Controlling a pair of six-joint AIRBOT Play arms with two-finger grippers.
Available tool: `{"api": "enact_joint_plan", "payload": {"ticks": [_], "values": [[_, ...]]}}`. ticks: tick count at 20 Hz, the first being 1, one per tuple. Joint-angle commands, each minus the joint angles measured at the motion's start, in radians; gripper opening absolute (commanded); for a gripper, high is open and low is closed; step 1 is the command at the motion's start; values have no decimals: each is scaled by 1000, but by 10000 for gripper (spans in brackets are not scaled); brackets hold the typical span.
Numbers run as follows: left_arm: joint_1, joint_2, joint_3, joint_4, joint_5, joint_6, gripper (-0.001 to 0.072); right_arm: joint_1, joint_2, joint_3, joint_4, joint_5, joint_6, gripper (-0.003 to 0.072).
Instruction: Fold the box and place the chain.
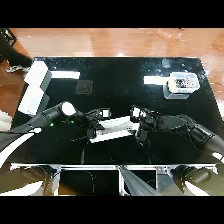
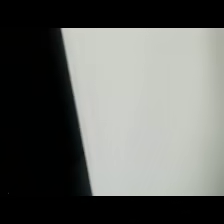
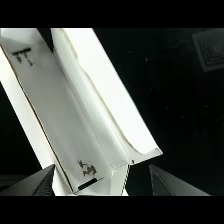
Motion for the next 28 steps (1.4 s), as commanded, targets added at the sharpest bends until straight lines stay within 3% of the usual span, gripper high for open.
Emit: {"api": "enact_joint_plan", "payload": {"ticks": [1,4,6,18,28], "values": [[-1,-1,-1,2,0,0,23,-3,-10,6,13,-33,-6,697],[-1,-1,-1,2,0,0,23,-4,-34,6,13,-28,-6,697],[-1,-1,-1,2,0,0,23,-4,-41,13,12,-23,-6,640],[-1,0,19,4,-4,0,23,-3,-63,25,30,-63,-6,640],[-2,-13,44,85,-56,3,25,-3,-66,25,29,-101,-6,640]]}}
